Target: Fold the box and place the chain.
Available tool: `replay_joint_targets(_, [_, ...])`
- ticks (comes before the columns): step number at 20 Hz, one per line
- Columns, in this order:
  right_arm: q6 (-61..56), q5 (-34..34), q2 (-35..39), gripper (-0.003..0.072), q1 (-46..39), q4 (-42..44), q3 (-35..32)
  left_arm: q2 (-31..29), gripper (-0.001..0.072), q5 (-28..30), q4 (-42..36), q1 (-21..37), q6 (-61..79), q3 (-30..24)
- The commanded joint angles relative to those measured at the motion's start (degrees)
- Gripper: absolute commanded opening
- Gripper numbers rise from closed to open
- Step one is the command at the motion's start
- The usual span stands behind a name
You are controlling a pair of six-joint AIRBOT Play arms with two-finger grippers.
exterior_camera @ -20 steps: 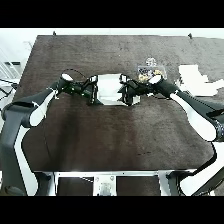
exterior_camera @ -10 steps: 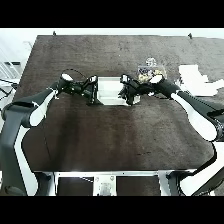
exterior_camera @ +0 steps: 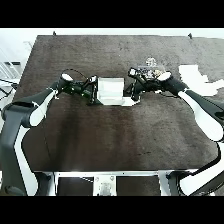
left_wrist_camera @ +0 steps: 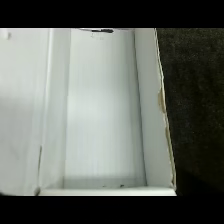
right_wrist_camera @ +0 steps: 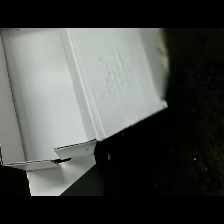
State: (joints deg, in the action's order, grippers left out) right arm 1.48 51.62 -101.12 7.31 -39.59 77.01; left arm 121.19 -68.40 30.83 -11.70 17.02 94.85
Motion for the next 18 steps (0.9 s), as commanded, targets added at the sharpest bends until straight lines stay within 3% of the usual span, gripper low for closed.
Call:
replay_joint_targets(1, [-1.7, 3.4, 1.9, 0.0017, -2.3, -0.9, 0.0, 0.0, 0.0297, 0.3, 0.0, 0.0, -0.1, 0.0])
replay_joint_targets(5, [-8.0, 3.9, 6.6, 0.0016, -3.6, -0.9, 0.0, 0.0, 0.0298, 0.3, 0.0, 0.0, -0.1, 0.0])
replay_joint_targets(9, [-31.7, 2.2, 9.8, 0.0016, -10.3, -1.2, 0.0, 0.0, 0.0297, 0.3, 0.0, 0.0, 0.0, 0.0])
replay_joint_targets(12, [-45.8, 3.8, 9.5, 0.0017, -14.0, -1.0, -0.8, 0.0, 0.0297, 0.3, 0.0, 0.0, 0.0, 0.0])
replay_joint_targets(18, [-56.4, 4.3, 5.3, 0.0018, -14.6, -1.4, -4.6, 0.0, 0.0297, 0.3, 0.0, 0.0, 0.0, 0.0])
